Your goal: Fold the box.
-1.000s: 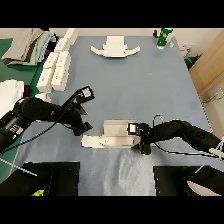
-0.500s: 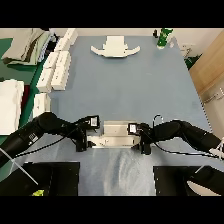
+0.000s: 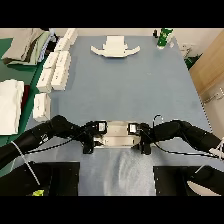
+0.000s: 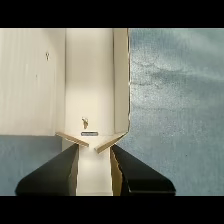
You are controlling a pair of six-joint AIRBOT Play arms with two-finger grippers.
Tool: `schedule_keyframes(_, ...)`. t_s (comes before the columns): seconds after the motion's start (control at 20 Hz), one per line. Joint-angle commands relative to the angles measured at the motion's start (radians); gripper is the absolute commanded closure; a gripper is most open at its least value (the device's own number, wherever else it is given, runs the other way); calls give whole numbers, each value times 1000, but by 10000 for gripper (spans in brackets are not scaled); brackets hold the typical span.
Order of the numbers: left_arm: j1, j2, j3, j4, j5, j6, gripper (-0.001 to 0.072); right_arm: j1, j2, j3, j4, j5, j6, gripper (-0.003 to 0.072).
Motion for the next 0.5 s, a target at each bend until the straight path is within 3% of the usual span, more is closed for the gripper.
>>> schedule_keyframes(0.0,-35,-15,-1,-52,81,36,423,0,0,0,0,0,0,238)
schedule_keyframes(0.45,-65,-61,-1,-187,107,130,419,0,0,0,0,0,0,238)
